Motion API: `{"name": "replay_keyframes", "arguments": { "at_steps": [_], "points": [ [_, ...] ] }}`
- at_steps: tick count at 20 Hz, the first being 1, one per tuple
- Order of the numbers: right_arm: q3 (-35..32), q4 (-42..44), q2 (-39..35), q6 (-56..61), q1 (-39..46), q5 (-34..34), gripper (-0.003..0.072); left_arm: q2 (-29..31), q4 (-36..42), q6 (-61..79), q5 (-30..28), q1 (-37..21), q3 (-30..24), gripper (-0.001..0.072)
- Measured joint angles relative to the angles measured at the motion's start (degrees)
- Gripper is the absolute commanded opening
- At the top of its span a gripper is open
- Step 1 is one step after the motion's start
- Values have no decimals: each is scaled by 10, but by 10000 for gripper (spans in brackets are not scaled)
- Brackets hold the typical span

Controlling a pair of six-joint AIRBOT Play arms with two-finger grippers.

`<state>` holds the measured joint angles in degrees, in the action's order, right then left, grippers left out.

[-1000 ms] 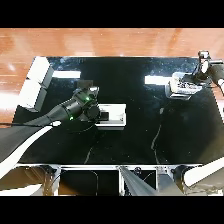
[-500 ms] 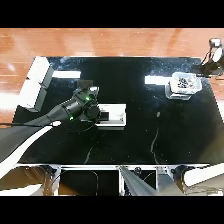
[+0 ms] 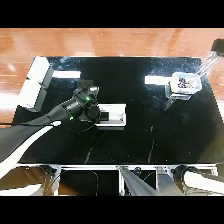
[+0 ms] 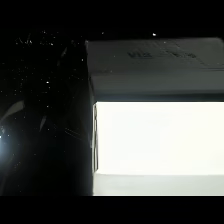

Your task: Fold the box and place the chain.

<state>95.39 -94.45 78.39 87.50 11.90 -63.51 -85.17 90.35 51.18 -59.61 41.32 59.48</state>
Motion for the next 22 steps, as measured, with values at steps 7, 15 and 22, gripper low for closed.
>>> {"name": "replay_keyframes", "arguments": {
  "at_steps": [7, 15, 22],
  "points": [
    [0, 38, -142, -26, -53, -27, 26, 0, 1, 0, -1, 0, 0, 19],
    [-6, 47, -222, -38, -210, -134, 26, 0, 1, 0, -1, 0, 0, 19],
    [-89, 81, -232, -40, -334, -153, 26, 0, 1, 0, -2, 0, 0, 19]
  ]
}}
